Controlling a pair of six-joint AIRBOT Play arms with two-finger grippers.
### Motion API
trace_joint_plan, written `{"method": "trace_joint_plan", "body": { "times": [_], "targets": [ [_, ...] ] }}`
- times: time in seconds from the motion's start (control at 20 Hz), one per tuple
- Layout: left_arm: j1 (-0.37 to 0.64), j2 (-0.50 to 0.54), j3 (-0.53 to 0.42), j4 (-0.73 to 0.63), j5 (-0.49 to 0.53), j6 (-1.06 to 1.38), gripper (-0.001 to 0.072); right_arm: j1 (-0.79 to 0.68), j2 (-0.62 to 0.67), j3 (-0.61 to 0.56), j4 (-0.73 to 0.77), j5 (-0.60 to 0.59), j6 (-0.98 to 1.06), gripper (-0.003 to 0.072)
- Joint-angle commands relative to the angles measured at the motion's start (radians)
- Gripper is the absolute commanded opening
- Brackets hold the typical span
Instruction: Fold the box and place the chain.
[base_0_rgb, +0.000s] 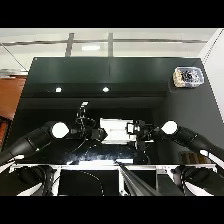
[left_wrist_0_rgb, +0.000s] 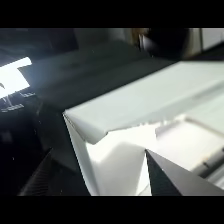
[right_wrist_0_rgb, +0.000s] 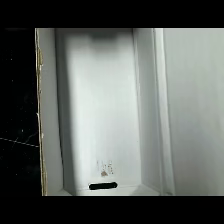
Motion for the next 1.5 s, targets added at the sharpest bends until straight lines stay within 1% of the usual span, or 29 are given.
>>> {"method": "trace_joint_plan", "body": {
  "times": [0.0, 0.05, 0.15, 0.2, 0.3, 0.45, 0.55, 0.75, 0.8, 0.85, 1.4, 1.45],
  "targets": [
    [-0.052, -0.003, 0.034, 0.189, 0.026, -0.234, 0.0633, 0.001, -0.001, -0.001, 0.0, 0.0, 0.0, 0.0479],
    [-0.056, -0.007, 0.053, 0.266, -0.02, -0.336, 0.0633, 0.001, -0.001, -0.001, 0.0, 0.0, 0.0, 0.0479],
    [-0.058, -0.029, 0.111, 0.375, -0.167, -0.465, 0.0632, 0.001, -0.001, -0.001, 0.0, 0.0, 0.0, 0.0479],
    [-0.058, -0.046, 0.144, 0.398, -0.236, -0.491, 0.0618, 0.001, -0.001, -0.001, 0.0, 0.0, 0.0, 0.0479],
    [-0.063, -0.084, 0.199, 0.414, -0.309, -0.549, 0.0612, 0.001, -0.001, -0.001, 0.0, 0.0, 0.0, 0.0479],
    [-0.121, -0.134, 0.269, 0.47, -0.326, -0.635, 0.0611, 0.001, -0.001, -0.001, 0.0, 0.0, 0.0, 0.0479],
    [-0.169, -0.174, 0.309, 0.499, -0.346, -0.673, 0.0483, 0.001, -0.001, -0.001, 0.0, 0.0, 0.0, 0.0479],
    [-0.234, -0.252, 0.362, 0.572, -0.409, -0.734, 0.048, 0.001, -0.001, -0.001, 0.0, 0.0, 0.0, 0.0479],
    [-0.241, -0.267, 0.375, 0.576, -0.407, -0.736, 0.0417, 0.001, -0.001, -0.001, 0.0, 0.0, 0.0, 0.0479],
    [-0.243, -0.277, 0.386, 0.576, -0.404, -0.74, 0.0333, 0.001, -0.001, -0.001, 0.0, 0.0, 0.0, 0.0479],
    [-0.238, -0.303, 0.401, 0.626, -0.402, -0.852, 0.0326, 0.001, -0.001, -0.001, 0.0, 0.0, 0.0, 0.0479],
    [-0.238, -0.311, 0.406, 0.626, -0.406, -0.852, 0.0291, 0.001, -0.001, -0.001, 0.0, 0.0, 0.0, 0.0479]
  ]
}}
